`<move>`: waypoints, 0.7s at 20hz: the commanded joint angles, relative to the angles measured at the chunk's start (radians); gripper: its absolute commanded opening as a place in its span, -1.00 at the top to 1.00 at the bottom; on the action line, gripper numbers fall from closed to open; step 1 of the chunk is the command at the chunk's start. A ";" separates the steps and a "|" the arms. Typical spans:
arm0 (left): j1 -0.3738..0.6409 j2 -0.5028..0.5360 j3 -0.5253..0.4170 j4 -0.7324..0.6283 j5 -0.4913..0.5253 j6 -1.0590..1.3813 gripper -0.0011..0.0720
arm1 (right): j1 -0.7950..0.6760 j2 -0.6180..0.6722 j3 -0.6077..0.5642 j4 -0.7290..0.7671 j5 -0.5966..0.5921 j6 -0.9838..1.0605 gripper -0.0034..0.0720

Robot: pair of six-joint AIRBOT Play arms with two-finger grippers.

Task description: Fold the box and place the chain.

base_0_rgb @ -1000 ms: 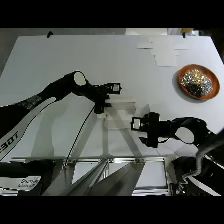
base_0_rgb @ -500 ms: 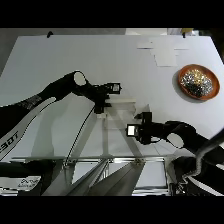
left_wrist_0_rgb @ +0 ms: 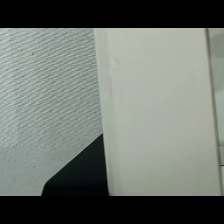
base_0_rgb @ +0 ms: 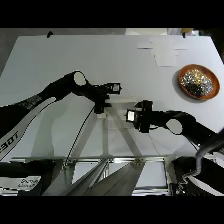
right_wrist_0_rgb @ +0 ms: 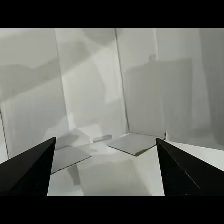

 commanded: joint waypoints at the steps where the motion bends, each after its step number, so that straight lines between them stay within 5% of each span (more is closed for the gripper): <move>1: 0.000 0.000 0.000 0.000 0.000 0.000 0.94 | -0.021 -0.002 0.026 0.023 0.085 -0.031 -0.92; 8: 0.000 0.000 0.000 0.000 0.000 0.000 0.94 | 0.098 0.196 -0.111 0.032 0.081 0.002 -0.93; 14: 0.000 0.000 0.000 0.000 0.000 0.000 0.94 | 0.169 0.100 -0.164 0.023 -0.164 0.002 -0.94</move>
